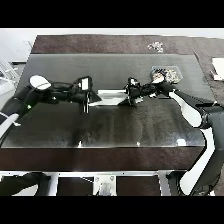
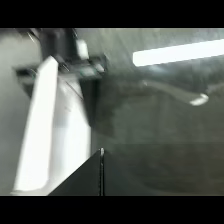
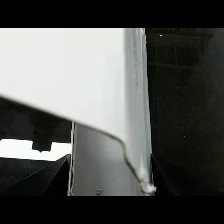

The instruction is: Fold the box and place the chain.

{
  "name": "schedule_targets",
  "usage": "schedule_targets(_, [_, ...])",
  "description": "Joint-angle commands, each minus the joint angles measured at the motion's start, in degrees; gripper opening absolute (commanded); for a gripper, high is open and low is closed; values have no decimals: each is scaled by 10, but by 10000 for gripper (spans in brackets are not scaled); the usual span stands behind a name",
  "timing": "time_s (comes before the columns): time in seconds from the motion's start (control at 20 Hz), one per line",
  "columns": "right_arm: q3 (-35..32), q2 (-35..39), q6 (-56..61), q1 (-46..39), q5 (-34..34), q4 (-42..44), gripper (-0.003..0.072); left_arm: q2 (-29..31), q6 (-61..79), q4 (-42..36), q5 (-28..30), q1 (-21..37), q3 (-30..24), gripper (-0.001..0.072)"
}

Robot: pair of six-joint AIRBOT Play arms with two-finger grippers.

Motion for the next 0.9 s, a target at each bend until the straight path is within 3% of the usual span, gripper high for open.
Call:
schedule_targets(0.0, [0, 0, 0, 0, 0, 0, 476, -25, -12, -31, 50, -3, -36, 17])
schedule_targets(0.2, [0, 0, 0, 0, 0, 0, 476, -99, -10, -54, 92, -3, -3, 19])
schedule_targets(0.65, [0, 0, 0, 0, 0, 0, 476, -236, -5, -56, 98, -3, 197, 19])
schedule_targets(0.85, [0, 0, 0, 0, 0, 0, 475, -274, -5, -57, 124, -3, 222, 19])
